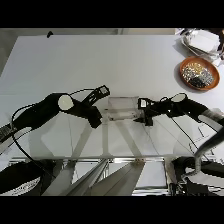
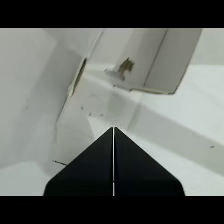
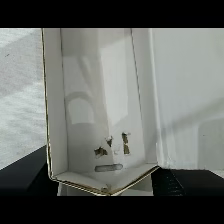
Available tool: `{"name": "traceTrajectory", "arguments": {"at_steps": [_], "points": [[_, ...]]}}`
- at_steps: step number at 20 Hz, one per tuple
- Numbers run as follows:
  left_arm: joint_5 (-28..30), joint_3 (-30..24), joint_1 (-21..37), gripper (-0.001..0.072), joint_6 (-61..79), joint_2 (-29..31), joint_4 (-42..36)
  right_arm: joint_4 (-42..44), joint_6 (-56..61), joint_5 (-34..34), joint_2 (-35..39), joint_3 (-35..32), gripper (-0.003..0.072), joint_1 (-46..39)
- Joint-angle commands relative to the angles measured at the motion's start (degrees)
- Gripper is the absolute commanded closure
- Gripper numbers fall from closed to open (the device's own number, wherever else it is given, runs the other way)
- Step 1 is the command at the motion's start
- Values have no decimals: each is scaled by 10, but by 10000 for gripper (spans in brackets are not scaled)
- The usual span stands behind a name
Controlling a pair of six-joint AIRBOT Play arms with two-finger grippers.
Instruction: Fold the box and place the chain.
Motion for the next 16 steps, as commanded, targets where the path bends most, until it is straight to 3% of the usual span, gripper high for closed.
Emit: {"name": "traceTrajectory", "arguments": {"at_steps": [1,5,8,12,16], "points": [[8,-8,0,706,-31,-1,61,0,0,0,0,0,251,0],[8,-8,-7,661,124,0,27,0,0,0,0,0,251,0],[23,-8,-14,438,235,0,-14,0,0,0,0,0,251,0],[64,-8,-16,426,248,-1,-19,0,0,0,0,0,251,0],[65,-8,-16,416,322,-1,-12,0,0,0,0,0,251,0]]}}
